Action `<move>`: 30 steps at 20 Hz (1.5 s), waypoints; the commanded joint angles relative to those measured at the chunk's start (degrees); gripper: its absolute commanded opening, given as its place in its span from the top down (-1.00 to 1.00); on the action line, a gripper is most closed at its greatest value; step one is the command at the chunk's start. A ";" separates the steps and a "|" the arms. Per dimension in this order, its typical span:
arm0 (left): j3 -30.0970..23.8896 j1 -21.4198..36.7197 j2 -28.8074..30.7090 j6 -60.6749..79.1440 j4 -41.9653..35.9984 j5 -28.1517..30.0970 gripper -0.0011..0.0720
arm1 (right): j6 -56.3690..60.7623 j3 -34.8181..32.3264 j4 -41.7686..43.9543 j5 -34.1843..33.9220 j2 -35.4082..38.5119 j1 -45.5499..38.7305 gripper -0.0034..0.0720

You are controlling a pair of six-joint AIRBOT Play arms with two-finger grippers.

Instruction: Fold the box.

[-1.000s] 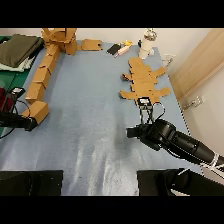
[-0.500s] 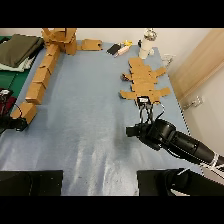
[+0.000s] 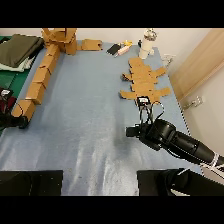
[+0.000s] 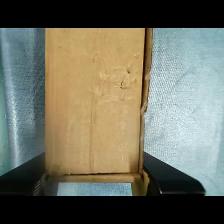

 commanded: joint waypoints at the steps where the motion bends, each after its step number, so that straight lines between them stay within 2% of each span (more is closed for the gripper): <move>1: 0.04 -0.44 -1.44 0.11 -0.44 1.05 -0.13 | 0.00 0.04 0.07 0.04 -0.02 -0.02 0.90; 4: 0.04 -0.66 -1.62 0.15 -0.35 0.42 -0.13 | 0.00 0.04 0.07 0.00 0.00 -0.02 0.90; 5: 0.04 -0.66 -1.62 0.20 -0.35 0.02 -0.23 | 0.00 0.04 0.09 0.00 -0.02 -0.02 0.90; 6: 0.04 -0.66 -1.62 0.17 -0.11 -0.07 -0.85 | 0.00 0.04 0.17 0.00 0.00 -0.02 0.90; 7: 0.07 -0.52 -1.57 0.13 -0.11 -0.22 -0.99 | 0.00 0.04 0.24 -0.04 0.00 -0.02 0.90; 10: 0.92 -0.52 -1.01 0.13 0.02 -3.45 -0.99 | 0.00 0.04 0.63 -0.02 0.00 -0.02 0.90; 12: 2.51 -0.52 -0.44 -0.02 0.72 -7.85 -1.00 | -0.02 0.04 0.63 0.00 0.00 -0.02 0.90; 17: 4.96 -0.52 1.29 -10.27 12.15 -26.49 -1.00 | -1.46 0.04 0.61 0.24 -0.02 -0.02 0.90; 21: 4.98 -0.57 3.74 -18.36 15.10 -38.23 -0.99 | -3.72 0.04 0.66 0.24 -0.02 -0.02 0.90; 22: 4.98 -0.68 4.13 -21.38 14.86 -40.74 -0.76 | -3.98 0.04 0.66 0.26 -0.02 -0.02 0.90; 23: 4.98 -0.85 4.37 -23.19 12.50 -43.54 -0.09 | -4.68 0.04 0.68 0.42 -0.02 -0.02 0.90; 24: 4.98 -1.70 4.57 -23.17 7.72 -45.97 0.71 | -5.38 0.04 0.66 0.85 -0.02 -0.02 0.90; 25: 4.98 -3.34 4.85 -22.36 1.86 -47.01 0.94 | -6.05 0.04 0.87 1.79 -0.02 -0.02 0.90; 27: 4.98 -10.29 6.10 -22.38 -9.16 -45.42 0.94 | -6.29 0.09 3.06 4.15 -0.02 -0.59 0.90; 28: 5.09 -15.96 6.88 -23.34 -12.00 -42.82 0.95 | -7.58 0.31 5.27 5.16 -0.22 -1.86 0.90; 30: 6.78 -29.00 7.04 -28.81 -12.76 -35.98 0.95 | -13.11 1.90 10.64 6.25 -1.75 -6.23 0.90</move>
